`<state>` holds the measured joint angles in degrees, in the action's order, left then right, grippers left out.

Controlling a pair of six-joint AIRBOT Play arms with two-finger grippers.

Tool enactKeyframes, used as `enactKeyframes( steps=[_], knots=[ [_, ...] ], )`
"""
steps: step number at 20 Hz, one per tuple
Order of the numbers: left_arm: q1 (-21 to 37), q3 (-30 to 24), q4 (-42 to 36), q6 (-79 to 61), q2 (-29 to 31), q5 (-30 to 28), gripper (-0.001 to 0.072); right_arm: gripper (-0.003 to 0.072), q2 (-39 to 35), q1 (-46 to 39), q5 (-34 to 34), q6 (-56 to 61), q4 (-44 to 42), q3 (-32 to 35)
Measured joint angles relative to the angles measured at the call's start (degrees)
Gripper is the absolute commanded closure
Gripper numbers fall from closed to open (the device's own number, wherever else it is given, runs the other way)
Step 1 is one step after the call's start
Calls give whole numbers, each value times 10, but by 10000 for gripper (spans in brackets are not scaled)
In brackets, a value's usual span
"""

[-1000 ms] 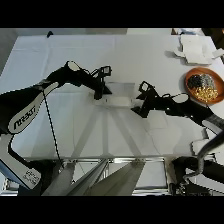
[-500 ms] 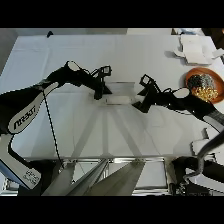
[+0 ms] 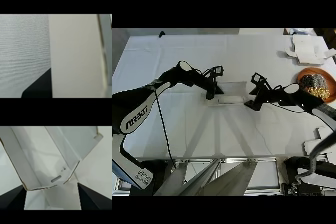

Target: Fold the box and place the chain.

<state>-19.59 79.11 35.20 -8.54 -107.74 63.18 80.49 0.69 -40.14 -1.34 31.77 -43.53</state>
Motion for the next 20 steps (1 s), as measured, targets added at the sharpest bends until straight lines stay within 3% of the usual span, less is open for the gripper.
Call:
enactKeyframes(
  steps=[13,20],
  knots=[
    [0,0,0,0,0,-1,698,-10,108,0,-88,-32,51,-125],
    [0,0,-1,0,0,2,698,-10,161,-2,-157,-87,8,-174]
  ],
)
